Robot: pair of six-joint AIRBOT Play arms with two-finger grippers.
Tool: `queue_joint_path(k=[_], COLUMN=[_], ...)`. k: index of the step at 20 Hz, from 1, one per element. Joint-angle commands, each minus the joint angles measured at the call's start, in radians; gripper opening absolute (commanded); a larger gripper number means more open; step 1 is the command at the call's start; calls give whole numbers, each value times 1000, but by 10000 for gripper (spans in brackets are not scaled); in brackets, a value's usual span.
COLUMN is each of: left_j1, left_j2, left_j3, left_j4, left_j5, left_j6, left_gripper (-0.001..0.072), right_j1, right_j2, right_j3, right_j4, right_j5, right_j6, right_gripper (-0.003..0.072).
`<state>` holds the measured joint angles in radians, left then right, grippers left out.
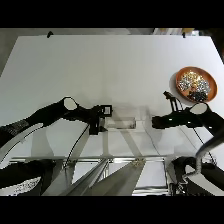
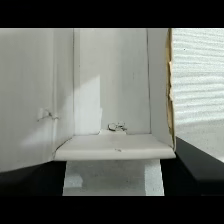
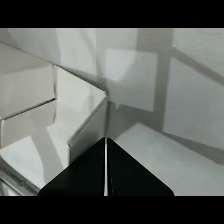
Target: Fold the box and place the chain.
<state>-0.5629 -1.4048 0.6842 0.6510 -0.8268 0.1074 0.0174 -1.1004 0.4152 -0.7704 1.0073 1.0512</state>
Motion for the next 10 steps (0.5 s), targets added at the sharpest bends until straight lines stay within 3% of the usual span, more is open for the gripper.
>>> queue_joint_path(k=[1, 5, 8, 9, 10], left_j1=[0, 0, 0, 0, 0], left_j2=[0, -1, -1, -1, -1], left_j3=[0, 0, 0, 0, 0], left_j4=[0, 0, 0, 0, 0], left_j5=[0, 0, 0, 0, 0], left_j6=[0, 0, 0, 0, 0], left_gripper=[109, 109, 109, 109, 109], right_j1=[75, 75, 75, 75, 79], right_j2=[-48, -48, -38, -25, -6], right_j3=[0, -1, -1, -1, -1], right_j4=[68, 76, 215, 270, 305], right_j5=[-47, -50, 10, 29, 30], right_j6=[-5, -1, -75, -106, -117], right_gripper=[18, 18, 20, 64, 184])
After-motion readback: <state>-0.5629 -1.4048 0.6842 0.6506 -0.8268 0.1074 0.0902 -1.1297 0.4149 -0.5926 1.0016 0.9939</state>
